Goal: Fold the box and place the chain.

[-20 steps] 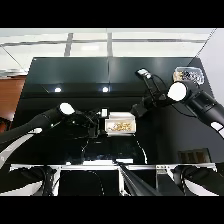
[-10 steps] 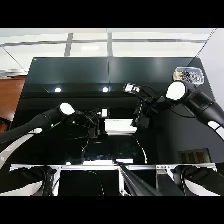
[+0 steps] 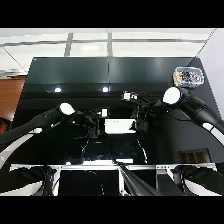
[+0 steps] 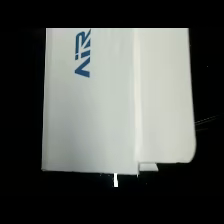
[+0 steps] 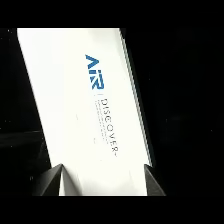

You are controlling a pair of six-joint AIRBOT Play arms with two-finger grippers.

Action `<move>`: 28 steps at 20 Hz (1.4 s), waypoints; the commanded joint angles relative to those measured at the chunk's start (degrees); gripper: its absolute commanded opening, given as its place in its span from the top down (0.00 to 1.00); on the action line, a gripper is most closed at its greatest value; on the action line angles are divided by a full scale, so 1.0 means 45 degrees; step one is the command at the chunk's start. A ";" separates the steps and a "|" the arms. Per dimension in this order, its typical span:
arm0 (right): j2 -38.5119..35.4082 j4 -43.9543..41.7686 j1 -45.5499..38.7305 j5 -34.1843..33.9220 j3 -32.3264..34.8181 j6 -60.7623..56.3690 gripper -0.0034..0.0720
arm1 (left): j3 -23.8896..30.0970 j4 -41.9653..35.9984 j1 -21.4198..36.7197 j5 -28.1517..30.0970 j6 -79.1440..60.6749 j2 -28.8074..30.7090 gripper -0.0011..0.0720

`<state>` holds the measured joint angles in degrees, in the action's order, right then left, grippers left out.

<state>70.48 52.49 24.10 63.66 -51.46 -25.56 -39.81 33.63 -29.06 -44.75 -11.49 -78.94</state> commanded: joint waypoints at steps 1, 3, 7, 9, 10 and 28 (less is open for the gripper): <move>0.0010 -0.0078 0.0015 -0.0160 0.0039 0.0102 0.23 | -0.0005 0.0005 0.0000 -0.0005 -0.0005 -0.0010 0.43; 0.0005 -0.0092 0.0015 -0.0044 0.0039 0.0063 0.55 | -0.0005 0.0005 0.0000 -0.0005 -0.0005 -0.0010 0.43; -0.0019 -0.0087 0.0015 0.0282 0.0039 0.0058 0.63 | -0.0005 0.0005 0.0000 -0.0005 -0.0005 -0.0010 0.43; -0.0019 -0.0092 0.0015 0.0423 0.0039 0.0058 0.63 | -0.0005 0.0005 0.0000 -0.0005 -0.0005 -0.0010 0.43; -0.0015 -0.0087 0.0015 0.0423 0.0044 0.0058 0.63 | -0.0005 0.0005 0.0000 -0.0005 -0.0005 -0.0010 0.43; -0.0015 0.0622 0.0015 0.0359 0.0053 0.0083 0.43 | -0.0005 0.0005 0.0005 -0.0005 -0.0005 -0.0010 0.43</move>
<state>70.46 55.68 24.14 66.24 -51.22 -25.23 -39.81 33.63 -29.06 -44.80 -11.46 -78.98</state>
